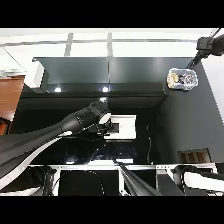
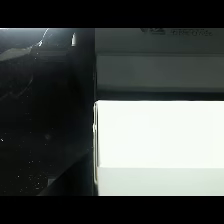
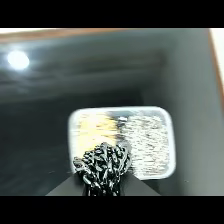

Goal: Fold the box and place the chain.

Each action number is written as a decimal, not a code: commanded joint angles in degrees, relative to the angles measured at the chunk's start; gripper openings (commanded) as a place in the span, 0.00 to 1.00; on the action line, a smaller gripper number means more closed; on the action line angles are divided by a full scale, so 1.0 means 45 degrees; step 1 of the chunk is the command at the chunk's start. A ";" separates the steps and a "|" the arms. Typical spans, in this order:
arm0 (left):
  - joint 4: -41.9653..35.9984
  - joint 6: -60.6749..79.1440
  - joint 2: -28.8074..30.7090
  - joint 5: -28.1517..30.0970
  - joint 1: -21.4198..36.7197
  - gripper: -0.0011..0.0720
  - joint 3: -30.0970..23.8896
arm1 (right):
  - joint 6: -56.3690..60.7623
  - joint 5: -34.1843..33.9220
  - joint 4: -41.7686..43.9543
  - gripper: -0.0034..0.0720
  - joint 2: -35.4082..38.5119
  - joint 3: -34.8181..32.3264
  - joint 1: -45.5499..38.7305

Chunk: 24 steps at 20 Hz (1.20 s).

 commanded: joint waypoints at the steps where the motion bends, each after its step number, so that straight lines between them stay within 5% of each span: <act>1: 0.0005 0.0005 0.0005 -0.0005 0.0010 0.05 0.0005 | -0.1506 0.0631 0.2312 0.06 0.2234 -0.0695 0.0112; 9: 0.0000 0.0000 0.0005 -0.0005 0.0010 0.05 0.0005 | -0.2531 0.3439 0.4867 0.06 0.7077 -0.6154 0.1282; 14: 0.0005 0.0000 0.0005 -0.0005 0.0010 0.05 0.0005 | -0.2725 0.3711 0.7630 0.06 0.7844 -0.8961 0.1923; 24: 0.0000 0.0000 0.0005 -0.0010 0.0005 0.05 0.0005 | -0.2900 0.3313 0.9632 0.06 0.7791 -1.0273 0.4469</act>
